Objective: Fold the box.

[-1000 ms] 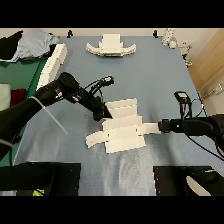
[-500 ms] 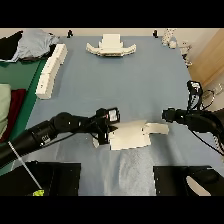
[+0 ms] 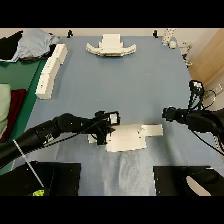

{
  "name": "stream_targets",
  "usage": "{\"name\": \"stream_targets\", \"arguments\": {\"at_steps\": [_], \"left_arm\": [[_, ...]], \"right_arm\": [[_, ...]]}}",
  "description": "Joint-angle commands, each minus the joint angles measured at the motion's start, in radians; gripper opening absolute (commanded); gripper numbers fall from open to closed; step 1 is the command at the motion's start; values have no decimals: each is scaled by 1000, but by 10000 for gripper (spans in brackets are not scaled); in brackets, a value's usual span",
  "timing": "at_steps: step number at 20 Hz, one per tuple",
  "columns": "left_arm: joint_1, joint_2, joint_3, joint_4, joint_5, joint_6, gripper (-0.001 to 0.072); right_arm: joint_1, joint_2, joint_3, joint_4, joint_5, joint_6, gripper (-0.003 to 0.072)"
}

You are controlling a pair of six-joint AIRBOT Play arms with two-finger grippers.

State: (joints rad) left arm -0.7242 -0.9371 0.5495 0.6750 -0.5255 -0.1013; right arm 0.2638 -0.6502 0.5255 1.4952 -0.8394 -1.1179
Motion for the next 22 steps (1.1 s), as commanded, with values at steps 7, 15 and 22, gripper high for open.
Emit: {"name": "stream_targets", "arguments": {"at_steps": [7, 15, 22], "left_arm": [[138, -143, 136, -124, -296, 138, 6], [138, -225, 134, -78, -338, 69, 8], [145, -235, 146, -24, -317, 50, 9]], "right_arm": [[0, 1, 1, 3, 0, 3, 305], [0, 1, 1, 5, 0, 3, 305], [0, 1, 0, 20, -1, 3, 305]]}}
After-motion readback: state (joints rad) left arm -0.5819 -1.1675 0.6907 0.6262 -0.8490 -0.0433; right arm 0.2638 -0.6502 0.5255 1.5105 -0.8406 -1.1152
